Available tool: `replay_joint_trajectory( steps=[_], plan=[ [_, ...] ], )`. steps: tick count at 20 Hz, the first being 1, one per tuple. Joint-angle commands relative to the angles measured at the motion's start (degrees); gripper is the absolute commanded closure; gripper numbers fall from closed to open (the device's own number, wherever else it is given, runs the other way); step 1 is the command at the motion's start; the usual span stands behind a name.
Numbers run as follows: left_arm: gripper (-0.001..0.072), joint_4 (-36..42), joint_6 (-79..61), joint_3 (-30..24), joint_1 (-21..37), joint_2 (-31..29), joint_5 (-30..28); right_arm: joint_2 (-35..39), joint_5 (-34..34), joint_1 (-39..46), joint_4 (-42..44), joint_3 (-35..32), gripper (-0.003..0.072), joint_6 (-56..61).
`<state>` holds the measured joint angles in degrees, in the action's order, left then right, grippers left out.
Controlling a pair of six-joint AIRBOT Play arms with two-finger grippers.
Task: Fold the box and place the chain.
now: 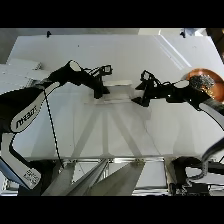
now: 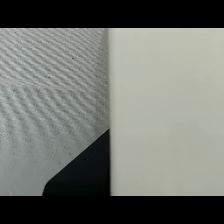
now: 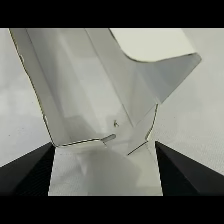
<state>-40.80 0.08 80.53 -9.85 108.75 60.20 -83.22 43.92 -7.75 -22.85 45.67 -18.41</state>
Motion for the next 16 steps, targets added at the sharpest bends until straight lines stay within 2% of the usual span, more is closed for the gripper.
replay_joint_trajectory(
  steps=[1, 13, 16],
  plan=[
    [0.0694, 0.0, 0.0, 0.0, 0.0, 0.0, 0.0, 0.3, -1.3, 0.0, 1.3, 0.0, -0.0011, -3.2],
    [0.0694, 0.0, 0.0, 0.0, 0.0, 0.0, 0.0, -2.4, -0.8, 0.0, 1.0, 4.4, -0.0011, -8.7],
    [0.0694, 0.0, 0.0, 0.0, 0.0, 0.0, 0.0, -4.6, 3.6, 0.0, 0.7, 6.9, -0.0011, -9.1]
  ],
)
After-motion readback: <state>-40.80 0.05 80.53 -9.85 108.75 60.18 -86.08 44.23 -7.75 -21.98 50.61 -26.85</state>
